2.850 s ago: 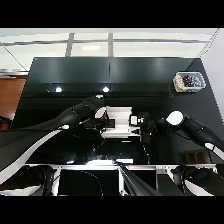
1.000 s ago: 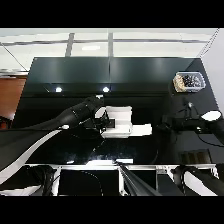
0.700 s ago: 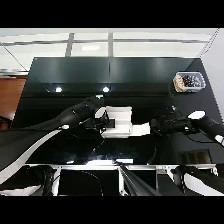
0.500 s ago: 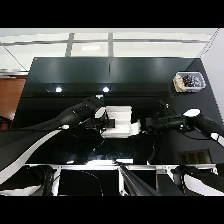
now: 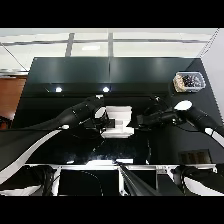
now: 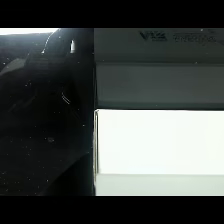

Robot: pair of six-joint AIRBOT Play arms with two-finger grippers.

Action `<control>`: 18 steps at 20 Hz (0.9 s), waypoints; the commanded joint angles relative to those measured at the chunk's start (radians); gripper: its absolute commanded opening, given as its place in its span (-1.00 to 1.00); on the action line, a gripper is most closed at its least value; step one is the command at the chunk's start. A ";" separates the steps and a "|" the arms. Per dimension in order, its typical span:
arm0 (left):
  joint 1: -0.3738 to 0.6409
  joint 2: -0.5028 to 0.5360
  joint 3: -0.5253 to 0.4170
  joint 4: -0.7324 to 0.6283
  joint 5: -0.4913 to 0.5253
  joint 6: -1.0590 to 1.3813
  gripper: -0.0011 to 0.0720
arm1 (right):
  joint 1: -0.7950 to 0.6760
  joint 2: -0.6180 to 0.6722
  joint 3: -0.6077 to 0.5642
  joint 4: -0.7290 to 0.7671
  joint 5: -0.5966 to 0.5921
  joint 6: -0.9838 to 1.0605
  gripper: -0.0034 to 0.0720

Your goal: Fold the box and place the chain.

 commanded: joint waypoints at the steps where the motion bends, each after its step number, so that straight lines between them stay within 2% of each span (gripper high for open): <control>1: 0.001 0.001 0.001 0.000 -0.001 0.000 -0.89 | 0.113 -0.001 0.072 -0.189 -0.100 0.214 0.73; 4: 0.001 0.000 0.001 0.001 0.000 0.001 -0.89 | 0.216 -0.001 0.129 -0.353 -0.151 0.452 0.73; 6: 0.001 0.000 0.001 0.001 0.000 0.001 -0.89 | 0.284 -0.001 0.175 -0.492 -0.169 0.628 0.59; 11: 0.001 0.000 0.001 0.001 0.001 0.001 -0.89 | 0.407 -0.009 0.261 -0.743 -0.138 0.898 0.59; 12: 0.001 0.000 0.001 0.001 0.002 0.001 -0.89 | 0.423 -0.015 0.272 -0.775 -0.126 0.935 0.58; 13: 0.001 0.000 0.001 0.001 0.003 0.001 -0.89 | 0.436 -0.021 0.283 -0.801 -0.113 0.959 0.33; 14: 0.001 0.000 0.001 0.001 0.003 0.001 -0.90 | 0.449 -0.028 0.291 -0.821 -0.104 0.981 0.26; 18: 0.001 0.000 0.001 0.001 0.002 0.001 -0.89 | 0.477 -0.058 0.296 -0.855 -0.072 1.052 0.21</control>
